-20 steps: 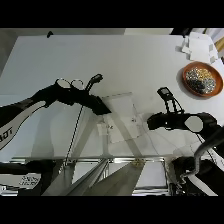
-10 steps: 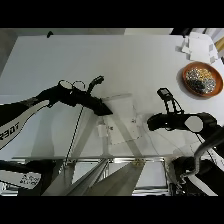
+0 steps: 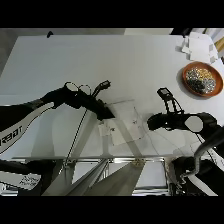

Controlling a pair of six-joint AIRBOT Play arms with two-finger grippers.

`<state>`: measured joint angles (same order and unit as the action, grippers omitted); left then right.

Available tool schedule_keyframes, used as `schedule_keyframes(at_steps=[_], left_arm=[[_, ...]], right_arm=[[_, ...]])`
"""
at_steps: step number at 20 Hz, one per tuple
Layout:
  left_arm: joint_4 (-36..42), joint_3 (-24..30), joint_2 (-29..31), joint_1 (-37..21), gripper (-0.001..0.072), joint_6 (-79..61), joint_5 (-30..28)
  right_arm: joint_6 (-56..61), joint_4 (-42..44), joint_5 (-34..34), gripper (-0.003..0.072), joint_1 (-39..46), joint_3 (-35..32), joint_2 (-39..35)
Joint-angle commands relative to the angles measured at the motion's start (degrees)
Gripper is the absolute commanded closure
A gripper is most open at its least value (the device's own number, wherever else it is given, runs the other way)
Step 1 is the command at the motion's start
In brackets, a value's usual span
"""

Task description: Fold the box and place the chain.

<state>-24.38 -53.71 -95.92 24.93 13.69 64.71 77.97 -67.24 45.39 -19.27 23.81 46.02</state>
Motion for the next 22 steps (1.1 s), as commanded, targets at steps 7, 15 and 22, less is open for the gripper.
schedule_keyframes(at_steps=[7,15,22], left_arm=[[-5.3,-2.2,2.2,0.5,0.0703,-2.9,-2.8],[-18.0,-9.0,2.4,5.9,0.0705,-5.8,-3.3],[-14.8,-9.0,2.4,9.4,0.0704,-9.0,-9.1]], right_arm=[[0.0,0.9,0.0,0.0647,-0.1,0.0,-0.1],[0.0,1.7,0.1,0.0403,0.0,1.9,-1.3],[0.0,0.0,3.3,0.0404,0.0,3.7,-7.6]])
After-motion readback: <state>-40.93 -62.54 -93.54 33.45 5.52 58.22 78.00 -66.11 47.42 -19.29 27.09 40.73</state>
